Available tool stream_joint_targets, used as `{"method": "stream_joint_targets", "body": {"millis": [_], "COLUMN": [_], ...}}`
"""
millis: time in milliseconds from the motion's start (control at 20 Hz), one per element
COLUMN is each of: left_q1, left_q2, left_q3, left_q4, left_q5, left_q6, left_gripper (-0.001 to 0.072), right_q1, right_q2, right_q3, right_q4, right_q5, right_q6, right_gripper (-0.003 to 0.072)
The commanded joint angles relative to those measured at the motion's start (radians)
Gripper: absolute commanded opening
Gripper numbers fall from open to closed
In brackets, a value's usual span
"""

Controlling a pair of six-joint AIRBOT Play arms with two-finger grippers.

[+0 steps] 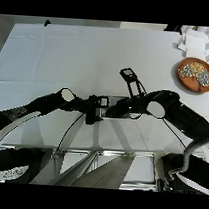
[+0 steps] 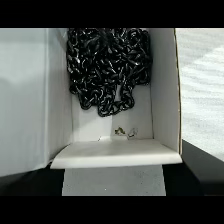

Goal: Fold the box and place the chain.

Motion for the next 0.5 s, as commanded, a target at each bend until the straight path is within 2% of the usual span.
{"method": "stream_joint_targets", "body": {"millis": [0, 100, 200, 350, 450], "left_q1": [0.0, 0.0, 0.0, 0.0, 0.0], "left_q2": [0.0, 0.0, 0.0, 0.0, 0.0], "left_q3": [0.0, 0.0, 0.0, 0.0, 0.0], "left_q4": [0.0, 0.0, 0.0, 0.0, 0.0], "left_q5": [0.0, 0.0, 0.0, 0.0, 0.0], "left_q6": [0.0, 0.0, 0.0, 0.0, 0.0], "left_gripper": [0.0135, 0.0135, 0.0135, 0.0135, 0.0135], "right_q1": [0.023, 0.022, 0.022, 0.018, -0.024], "right_q2": [-0.031, -0.031, -0.02, 0.047, 0.127], "right_q3": [-0.008, -0.008, -0.007, -0.002, -0.002], "right_q4": [-0.002, -0.001, 0.0, -0.056, -0.105], "right_q5": [-0.019, -0.015, -0.015, -0.013, 0.034], "right_q6": [0.0, 0.0, 0.0, -0.001, 0.0], "right_gripper": [0.0019, 0.0028, 0.0187, 0.0198, 0.0197]}}
